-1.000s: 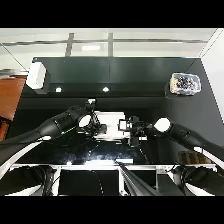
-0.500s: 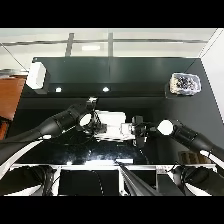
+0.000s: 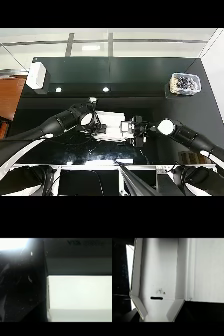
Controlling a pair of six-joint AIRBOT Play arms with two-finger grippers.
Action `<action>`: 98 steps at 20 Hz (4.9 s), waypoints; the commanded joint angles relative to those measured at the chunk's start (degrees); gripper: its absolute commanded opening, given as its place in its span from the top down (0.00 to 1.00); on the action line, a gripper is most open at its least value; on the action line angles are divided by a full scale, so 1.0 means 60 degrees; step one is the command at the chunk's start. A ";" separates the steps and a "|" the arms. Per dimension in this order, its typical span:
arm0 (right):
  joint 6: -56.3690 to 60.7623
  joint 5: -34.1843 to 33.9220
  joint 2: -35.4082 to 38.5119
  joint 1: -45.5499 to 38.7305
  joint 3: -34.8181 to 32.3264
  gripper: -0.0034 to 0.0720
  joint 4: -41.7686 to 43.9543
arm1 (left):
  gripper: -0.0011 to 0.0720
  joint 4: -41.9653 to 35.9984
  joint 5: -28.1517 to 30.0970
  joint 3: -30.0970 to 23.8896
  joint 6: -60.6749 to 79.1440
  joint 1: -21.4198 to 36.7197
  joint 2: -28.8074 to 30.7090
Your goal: Fold the box and place the chain.
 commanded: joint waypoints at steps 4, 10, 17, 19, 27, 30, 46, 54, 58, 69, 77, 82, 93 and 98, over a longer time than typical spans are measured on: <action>0.0947 0.0477 0.0004 0.0004 0.0011 0.33 0.0157 | 0.95 0.0025 -0.0080 -0.0011 -0.0040 0.0007 -0.0036; 0.1330 0.0503 0.0000 0.0004 0.0011 0.34 0.0138 | 0.95 0.0025 -0.0080 -0.0011 -0.0040 0.0007 -0.0036; 0.1370 0.0466 -0.0025 0.0007 0.0011 0.57 0.0426 | 0.95 0.0022 -0.0073 -0.0011 -0.0040 0.0007 -0.0036; 0.1370 0.0259 -0.0091 0.0007 0.0011 0.57 0.0721 | 0.95 0.0022 -0.0069 -0.0011 -0.0036 0.0007 -0.0036; 0.1366 -0.0659 -0.0372 0.0743 0.0011 0.57 0.0947 | 0.95 -0.0004 -0.0069 -0.0011 -0.0036 0.0007 -0.0036; 0.1362 -0.0980 -0.0401 0.0747 0.0011 0.57 0.1362 | 0.95 -0.0011 -0.0069 -0.0011 -0.0040 0.0004 -0.0036; 0.1359 -0.1082 -0.0423 0.0747 0.0011 0.44 0.1464 | 0.95 -0.0051 -0.0073 -0.0011 -0.0040 -0.0011 -0.0036; 0.6040 0.0488 0.0412 -0.0965 0.0011 0.93 -0.0484 | 0.95 -0.0047 -0.0113 -0.0011 -0.0047 0.0106 -0.0036; 0.8251 0.3537 0.1752 -0.3555 0.0011 0.93 -0.0987 | 0.95 0.0033 -0.0113 -0.0011 -0.0219 0.0109 -0.0036; 1.1959 0.5045 0.2779 -0.7963 -0.1942 0.93 -0.0321 | 0.95 0.0193 -0.0364 0.0306 -0.0481 0.0412 -0.0051; 1.1515 0.2499 0.0514 -0.5661 -0.2120 0.93 0.2040 | 0.95 0.0193 -0.0357 0.0302 -0.0474 0.0408 -0.0095; 1.1143 0.2259 -0.0539 -0.4590 -0.1428 0.93 0.2565 | 0.95 0.0178 -0.0353 0.0302 -0.0470 0.0408 -0.0153; 1.0932 0.2776 -0.0627 -0.3144 -0.0270 0.07 0.2940 | 0.95 0.0171 -0.0361 0.0302 -0.0466 0.0404 -0.0153; 1.0561 0.2812 -0.0627 -0.2619 -0.0138 0.07 0.3060 | 0.95 0.0175 -0.0361 0.0302 -0.0463 0.0404 -0.0153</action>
